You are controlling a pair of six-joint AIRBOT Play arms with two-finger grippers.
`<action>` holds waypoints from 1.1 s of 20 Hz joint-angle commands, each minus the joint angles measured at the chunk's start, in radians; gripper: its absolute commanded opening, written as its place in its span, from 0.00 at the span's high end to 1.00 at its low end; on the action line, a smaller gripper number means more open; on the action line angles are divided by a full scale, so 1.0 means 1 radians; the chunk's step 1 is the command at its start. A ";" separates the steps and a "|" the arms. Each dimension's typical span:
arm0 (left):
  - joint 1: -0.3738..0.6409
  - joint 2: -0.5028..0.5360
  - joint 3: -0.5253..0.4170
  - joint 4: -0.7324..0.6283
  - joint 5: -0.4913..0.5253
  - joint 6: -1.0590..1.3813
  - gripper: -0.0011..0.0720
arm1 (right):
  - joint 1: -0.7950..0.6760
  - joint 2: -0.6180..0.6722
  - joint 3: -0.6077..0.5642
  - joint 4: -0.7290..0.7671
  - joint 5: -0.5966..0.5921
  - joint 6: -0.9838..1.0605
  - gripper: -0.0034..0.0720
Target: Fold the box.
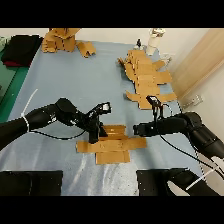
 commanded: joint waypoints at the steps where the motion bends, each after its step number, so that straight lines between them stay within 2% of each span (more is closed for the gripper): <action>1: 0.001 -0.014 0.000 0.000 -0.001 0.008 0.97 | 0.001 -0.003 0.000 -0.002 0.009 0.000 0.95; 9: 0.001 -0.014 0.000 -0.001 -0.002 -0.006 0.97 | 0.001 -0.003 0.000 -0.001 0.002 0.000 0.95; 13: 0.001 -0.014 0.000 -0.001 -0.003 -0.032 0.97 | 0.080 0.037 0.000 -0.018 -0.139 0.000 0.95; 17: 0.001 -0.014 0.000 -0.001 -0.003 -0.032 0.97 | 0.380 0.138 -0.012 -0.066 -0.175 0.119 0.95; 22: 0.001 -0.014 0.000 -0.001 -0.002 -0.032 0.97 | 0.904 0.171 -0.095 -0.334 -0.154 0.276 0.95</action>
